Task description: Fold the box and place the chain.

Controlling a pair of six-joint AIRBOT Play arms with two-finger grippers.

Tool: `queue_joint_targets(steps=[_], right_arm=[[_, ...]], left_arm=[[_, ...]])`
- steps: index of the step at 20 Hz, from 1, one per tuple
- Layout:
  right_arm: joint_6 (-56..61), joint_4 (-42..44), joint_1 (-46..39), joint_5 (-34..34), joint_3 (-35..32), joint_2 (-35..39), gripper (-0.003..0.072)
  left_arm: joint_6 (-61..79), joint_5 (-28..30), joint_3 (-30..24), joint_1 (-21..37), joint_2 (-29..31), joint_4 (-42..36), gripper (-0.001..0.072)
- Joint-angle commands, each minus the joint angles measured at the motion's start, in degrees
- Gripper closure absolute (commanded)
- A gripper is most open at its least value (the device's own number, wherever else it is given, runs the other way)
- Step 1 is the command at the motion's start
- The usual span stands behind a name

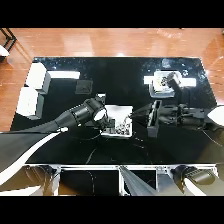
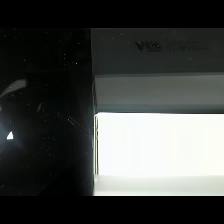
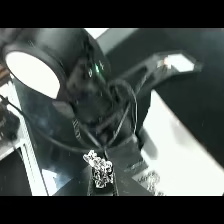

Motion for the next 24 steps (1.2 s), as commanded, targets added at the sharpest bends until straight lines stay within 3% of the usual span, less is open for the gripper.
queue_joint_targets(steps=[1, 5, 8, 11, 14, 19, 20, 21, 22, 23, 24], right_arm=[[6.0, -5.6, 4.1, -2.6, 0.0, -2.2, 0.0665], [9.3, -9.2, 4.6, -5.8, 0.0, -3.5, 0.0665], [9.5, -9.2, 4.8, -4.5, 0.0, -4.0, 0.0660], [9.6, -9.6, 5.3, -4.0, 0.0, -4.1, 0.0070], [10.2, -10.4, -0.4, 0.0, 0.2, -3.3, 0.0052], [14.4, -10.5, -20.1, 17.7, 1.2, -1.1, 0.0051], [15.2, -10.5, -23.4, 20.7, 1.2, -0.9, 0.0051], [15.7, -10.8, -25.0, 21.6, 1.2, -0.6, 0.0051], [16.0, -10.6, -25.5, 21.5, 1.2, -0.4, 0.0051], [16.1, -10.6, -25.4, 21.6, 1.2, -0.4, 0.0050], [16.2, -10.8, -25.4, 21.8, 1.2, -0.4, 0.0050]], left_arm=[[-0.2, 0.2, 0.0, 0.0, 0.0, 0.0, 0.0689], [-0.2, 0.2, 0.0, 0.0, 0.0, 0.0, 0.0690], [-0.2, 0.2, 0.0, 0.0, 0.0, 0.0, 0.0690], [-0.2, 0.2, 0.0, 0.0, 0.0, 0.0, 0.0689], [-0.2, 0.3, 0.0, 0.0, 0.0, 0.0, 0.0689], [-0.5, 0.3, 0.1, 0.0, 0.1, 0.0, 0.0686], [-1.1, 0.3, 0.1, 0.0, 0.1, 0.0, 0.0606], [-1.1, 0.3, 0.1, 0.0, 0.4, -0.2, 0.0466], [-1.1, 0.3, 0.1, 0.0, 1.0, -0.3, 0.0275], [-1.1, 0.3, 0.1, -0.1, 1.7, -0.8, 0.0161], [-1.0, 0.2, 0.1, -0.1, 2.8, -0.9, 0.0149]])
